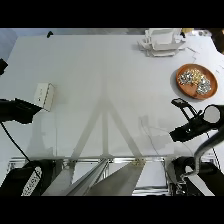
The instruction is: Fold the box and place the chain.
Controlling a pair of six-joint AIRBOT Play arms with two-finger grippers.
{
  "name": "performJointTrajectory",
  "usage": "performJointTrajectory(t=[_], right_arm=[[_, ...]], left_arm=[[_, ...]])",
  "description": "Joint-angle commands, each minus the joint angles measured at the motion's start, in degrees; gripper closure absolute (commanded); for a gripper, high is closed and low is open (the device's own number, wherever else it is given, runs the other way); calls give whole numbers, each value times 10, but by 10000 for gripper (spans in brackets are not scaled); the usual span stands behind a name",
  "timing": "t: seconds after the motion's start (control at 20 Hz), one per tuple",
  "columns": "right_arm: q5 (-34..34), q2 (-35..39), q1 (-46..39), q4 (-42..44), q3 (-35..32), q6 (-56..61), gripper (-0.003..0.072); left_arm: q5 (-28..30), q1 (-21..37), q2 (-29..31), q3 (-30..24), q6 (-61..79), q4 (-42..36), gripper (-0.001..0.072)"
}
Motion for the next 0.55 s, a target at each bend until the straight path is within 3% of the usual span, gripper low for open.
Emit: performJointTrajectory(t=[0.0, 0.5], right_arm=[[0, 0, 0, 0, 0, 0, 662], [0, 0, 0, 0, 0, 0, 662]], left_arm=[[12, -4, 0, 0, 0, 3, 704], [21, -4, 0, 0, 0, 3, 702]])
